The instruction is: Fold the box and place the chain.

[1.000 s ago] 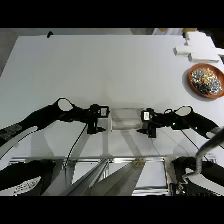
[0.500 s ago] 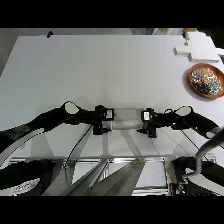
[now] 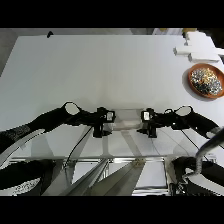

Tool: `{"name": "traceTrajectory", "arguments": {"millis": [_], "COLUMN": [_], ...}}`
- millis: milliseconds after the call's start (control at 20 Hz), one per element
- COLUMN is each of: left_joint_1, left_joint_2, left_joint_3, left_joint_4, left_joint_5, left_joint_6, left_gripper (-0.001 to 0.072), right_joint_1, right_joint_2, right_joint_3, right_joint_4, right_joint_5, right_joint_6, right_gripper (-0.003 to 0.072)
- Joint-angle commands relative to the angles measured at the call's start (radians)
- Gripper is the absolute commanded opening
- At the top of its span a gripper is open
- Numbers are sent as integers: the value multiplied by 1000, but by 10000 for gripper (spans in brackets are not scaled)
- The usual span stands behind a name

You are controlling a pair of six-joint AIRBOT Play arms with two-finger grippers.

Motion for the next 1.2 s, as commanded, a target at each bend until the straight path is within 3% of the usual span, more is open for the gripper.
{"name": "traceTrajectory", "arguments": {"millis": [0, 450, 1150], "left_joint_1": [0, -13, -37], "left_joint_2": [-1, -30, -30], "left_joint_3": [-1, -4, -34], "left_joint_4": [13, -123, -197], "left_joint_5": [-17, 19, 66], "left_joint_6": [-1, -6, 48], "left_gripper": [699, 698, 696], "right_joint_1": [0, 0, 0], "right_joint_2": [0, 0, -1], "right_joint_3": [0, 0, 0], "right_joint_4": [1, 1, 0], "right_joint_5": [0, 0, 0], "right_joint_6": [0, 0, 0], "right_gripper": [339, 339, 339]}}
